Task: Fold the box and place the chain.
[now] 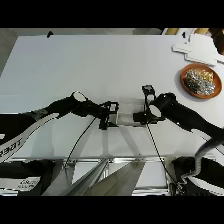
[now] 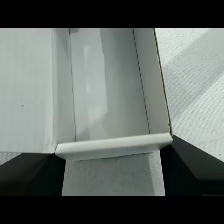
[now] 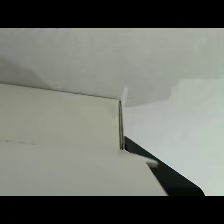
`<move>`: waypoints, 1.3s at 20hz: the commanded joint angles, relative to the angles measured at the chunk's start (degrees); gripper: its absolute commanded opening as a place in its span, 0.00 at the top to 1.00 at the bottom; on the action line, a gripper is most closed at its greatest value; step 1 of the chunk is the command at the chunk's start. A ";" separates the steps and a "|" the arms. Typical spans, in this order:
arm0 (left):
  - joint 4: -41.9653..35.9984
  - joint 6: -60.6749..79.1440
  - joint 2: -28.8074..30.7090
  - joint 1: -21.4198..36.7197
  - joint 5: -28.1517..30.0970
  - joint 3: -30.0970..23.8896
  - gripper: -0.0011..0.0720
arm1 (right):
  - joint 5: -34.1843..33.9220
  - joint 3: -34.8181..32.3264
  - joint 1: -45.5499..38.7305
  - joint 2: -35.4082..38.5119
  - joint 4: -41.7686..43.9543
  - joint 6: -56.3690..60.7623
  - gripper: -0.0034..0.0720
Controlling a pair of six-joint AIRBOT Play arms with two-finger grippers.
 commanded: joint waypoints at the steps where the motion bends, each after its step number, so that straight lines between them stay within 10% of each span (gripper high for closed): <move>1: 0.09 -0.04 0.00 0.04 -0.07 0.04 0.70 | 5.64 0.02 -0.02 4.24 -4.37 -5.70 0.63; 11: 0.09 -0.07 0.00 0.04 -0.11 0.04 0.70 | 9.57 13.16 -5.05 19.54 -7.13 -21.31 0.54; 17: 0.09 -0.07 0.00 0.04 -0.09 0.04 0.70 | 13.22 37.33 -30.86 7.43 -6.27 -35.17 0.57; 26: 0.09 -0.04 0.00 0.04 -0.09 0.04 0.70 | 5.68 38.73 -50.69 -10.23 -6.05 -38.62 0.57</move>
